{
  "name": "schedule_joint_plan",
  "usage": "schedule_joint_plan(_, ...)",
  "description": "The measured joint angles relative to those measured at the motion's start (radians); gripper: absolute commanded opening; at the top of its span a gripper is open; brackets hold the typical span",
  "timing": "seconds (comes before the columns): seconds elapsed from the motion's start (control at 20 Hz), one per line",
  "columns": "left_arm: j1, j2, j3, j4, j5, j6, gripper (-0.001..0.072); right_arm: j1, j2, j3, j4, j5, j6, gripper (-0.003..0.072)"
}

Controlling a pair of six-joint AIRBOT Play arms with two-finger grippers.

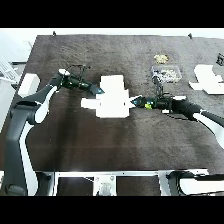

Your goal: Fold the box and place the chain.

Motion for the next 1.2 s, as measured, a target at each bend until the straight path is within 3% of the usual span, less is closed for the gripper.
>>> schedule_joint_plan(0.15,-0.002,-0.001,0.005,0.004,-0.003,0.002,0.0289,0.000,0.000,0.000,0.000,0.000,-0.002,0.0009)
schedule_joint_plan(0.2,-0.003,-0.001,0.006,0.004,-0.004,0.003,0.0227,0.000,0.000,0.000,-0.001,0.000,-0.002,0.0009)
schedule_joint_plan(0.25,-0.003,-0.001,0.007,0.005,-0.006,0.005,0.0225,0.000,0.000,0.000,-0.001,0.000,-0.002,0.0009)
schedule_joint_plan(0.3,-0.003,-0.001,0.007,0.009,-0.011,0.005,0.0132,0.000,0.000,0.000,-0.001,0.000,-0.002,0.0009)
schedule_joint_plan(0.35,-0.003,-0.001,0.008,0.013,-0.018,0.008,0.0115,0.000,0.000,0.000,-0.001,0.000,-0.002,0.0009)
schedule_joint_plan(0.4,-0.003,-0.002,0.008,0.014,-0.027,0.014,0.0021,0.000,0.000,0.000,-0.001,0.000,-0.002,0.0019)
schedule_joint_plan(0.5,-0.003,-0.002,0.008,0.016,-0.050,0.034,0.0019,0.000,0.000,0.000,-0.001,-0.001,-0.002,0.0381)
schedule_joint_plan(0.55,-0.005,-0.003,0.008,0.019,-0.051,0.045,0.0018,0.000,0.000,0.000,0.001,0.001,-0.003,0.0470)
schedule_joint_plan(1.2,-0.004,0.013,0.008,-0.096,-0.130,0.409,0.0015,-0.212,0.045,0.001,0.223,0.000,-0.169,0.0470)
